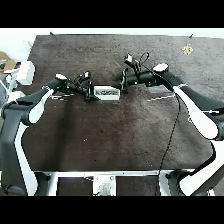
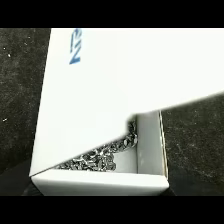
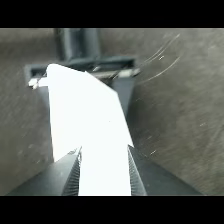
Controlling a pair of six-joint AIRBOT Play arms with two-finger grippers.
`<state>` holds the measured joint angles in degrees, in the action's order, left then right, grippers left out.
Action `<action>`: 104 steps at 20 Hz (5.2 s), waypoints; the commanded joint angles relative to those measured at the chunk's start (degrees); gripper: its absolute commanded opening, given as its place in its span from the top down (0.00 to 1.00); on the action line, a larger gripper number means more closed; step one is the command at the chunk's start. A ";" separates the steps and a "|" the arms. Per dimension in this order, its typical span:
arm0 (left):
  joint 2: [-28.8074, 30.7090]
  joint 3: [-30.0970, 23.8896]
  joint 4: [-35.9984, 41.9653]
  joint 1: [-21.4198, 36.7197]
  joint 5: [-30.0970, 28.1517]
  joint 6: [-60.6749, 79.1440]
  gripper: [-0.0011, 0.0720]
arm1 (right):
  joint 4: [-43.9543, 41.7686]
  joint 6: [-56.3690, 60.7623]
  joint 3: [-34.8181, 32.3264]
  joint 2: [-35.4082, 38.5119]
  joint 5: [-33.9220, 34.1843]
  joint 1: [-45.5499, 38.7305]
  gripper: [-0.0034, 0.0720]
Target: Fold the box and place the chain.
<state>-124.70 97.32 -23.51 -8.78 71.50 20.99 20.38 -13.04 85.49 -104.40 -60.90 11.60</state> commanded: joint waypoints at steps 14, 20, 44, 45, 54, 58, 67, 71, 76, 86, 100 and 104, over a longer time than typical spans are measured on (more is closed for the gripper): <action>0.00 0.00 -0.02 0.02 0.02 0.02 0.45 | 0.59 -9.99 -7.28 -0.15 13.84 5.33 0.27; 0.00 0.00 -0.02 0.00 0.02 0.02 0.45 | -2.34 -14.34 -7.15 -0.09 16.15 5.14 0.36; 0.00 0.00 -0.02 0.00 0.04 0.02 0.45 | -1.16 -12.66 -6.08 0.04 15.56 4.81 0.62; 0.00 0.00 -0.02 0.00 0.02 0.02 0.45 | -1.07 -12.66 -6.49 0.04 15.54 4.76 0.62; 0.00 0.00 -0.02 0.00 0.02 0.02 0.44 | -1.09 -12.66 -6.93 0.04 15.26 4.76 0.72; 0.00 0.00 -0.02 0.00 0.02 0.02 0.44 | -0.85 -10.93 -7.34 0.04 13.51 4.76 0.72; 0.00 0.00 -0.02 0.00 0.02 0.02 0.44 | 2.91 -8.98 -9.14 -0.02 12.63 4.50 0.72; 0.00 0.00 -0.02 0.00 0.02 0.02 0.44 | 3.82 -8.50 -9.14 -0.26 7.85 3.17 0.72; 0.00 0.00 -0.02 0.00 0.00 0.02 0.45 | 1.40 -8.15 -8.81 -0.24 4.09 1.22 0.72; 0.00 0.00 -0.02 0.02 0.00 0.02 0.45 | -2.99 -1.62 -3.85 -0.26 0.85 1.68 0.93; 0.00 0.00 -0.02 0.02 0.00 0.02 0.44 | 12.20 4.33 -3.85 -5.77 4.39 1.90 0.95; 0.00 0.00 -0.02 0.02 0.02 0.02 0.44 | 13.31 5.57 -3.82 -8.26 6.38 1.38 0.95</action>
<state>-124.75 97.30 -23.64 -8.82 71.40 21.17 23.75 -8.75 81.71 -110.98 -56.75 13.19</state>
